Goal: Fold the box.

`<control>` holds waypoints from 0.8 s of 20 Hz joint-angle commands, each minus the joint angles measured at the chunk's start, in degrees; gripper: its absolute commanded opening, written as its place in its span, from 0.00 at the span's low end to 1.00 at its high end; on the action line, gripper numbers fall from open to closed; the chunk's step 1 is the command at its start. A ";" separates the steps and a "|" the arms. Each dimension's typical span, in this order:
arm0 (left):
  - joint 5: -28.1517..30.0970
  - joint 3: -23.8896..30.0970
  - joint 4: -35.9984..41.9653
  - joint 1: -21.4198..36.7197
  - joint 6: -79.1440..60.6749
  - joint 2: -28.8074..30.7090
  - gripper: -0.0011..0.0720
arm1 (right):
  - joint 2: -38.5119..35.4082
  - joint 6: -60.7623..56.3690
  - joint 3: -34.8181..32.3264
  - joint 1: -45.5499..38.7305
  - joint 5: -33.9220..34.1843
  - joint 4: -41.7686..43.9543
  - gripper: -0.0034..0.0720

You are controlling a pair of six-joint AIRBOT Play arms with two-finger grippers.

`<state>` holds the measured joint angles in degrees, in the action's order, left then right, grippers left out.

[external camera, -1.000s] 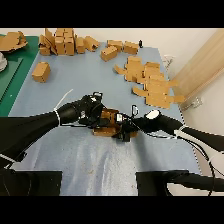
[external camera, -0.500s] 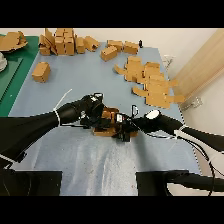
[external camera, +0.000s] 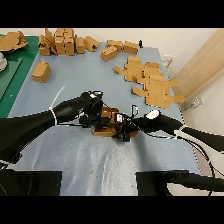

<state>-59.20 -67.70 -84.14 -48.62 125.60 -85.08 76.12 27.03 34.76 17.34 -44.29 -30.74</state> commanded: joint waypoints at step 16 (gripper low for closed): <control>-0.79 0.17 -0.31 0.37 -2.10 -3.93 0.08 | 0.04 -0.02 -0.02 0.04 -0.02 0.04 0.63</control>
<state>-59.88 -67.51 -84.38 -48.21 124.07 -88.84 76.12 27.00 34.76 17.34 -44.29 -30.72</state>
